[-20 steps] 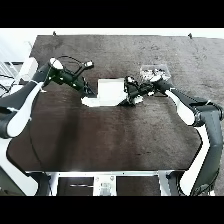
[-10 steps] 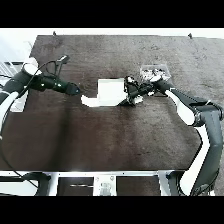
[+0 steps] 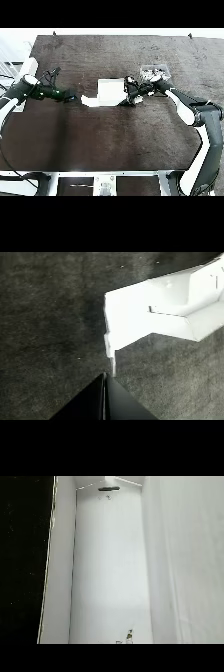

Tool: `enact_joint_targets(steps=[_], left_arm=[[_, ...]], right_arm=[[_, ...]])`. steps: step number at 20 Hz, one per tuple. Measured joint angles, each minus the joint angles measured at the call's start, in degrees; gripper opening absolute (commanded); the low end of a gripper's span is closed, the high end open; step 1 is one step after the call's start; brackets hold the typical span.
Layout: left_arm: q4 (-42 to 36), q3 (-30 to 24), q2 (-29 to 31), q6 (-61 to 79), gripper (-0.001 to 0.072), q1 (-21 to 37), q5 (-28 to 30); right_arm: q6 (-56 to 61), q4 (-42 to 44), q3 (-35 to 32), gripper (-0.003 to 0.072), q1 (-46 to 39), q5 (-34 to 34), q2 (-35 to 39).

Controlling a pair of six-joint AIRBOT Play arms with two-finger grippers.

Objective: Fold the box and place the chain.

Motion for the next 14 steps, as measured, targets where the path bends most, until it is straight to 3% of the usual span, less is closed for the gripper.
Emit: enact_joint_targets(steps=[6, 13, 14], left_arm=[[-3.23, -0.44, -5.14, -0.61, 0.0013, -0.46, 0.68], [-9.66, -0.09, -9.01, 3.04, 0.0018, -6.12, 4.26], [-10.84, -0.02, -9.14, 3.69, 0.0074, -6.45, 4.59]], right_arm=[[0.02, 0.00, 0.00, 0.0589, 0.00, 0.00, 0.00], [0.02, 0.00, 0.00, 0.0589, 0.00, 0.00, 0.00], [0.02, 0.00, 0.00, 0.0588, 0.00, 0.00, 0.00]])
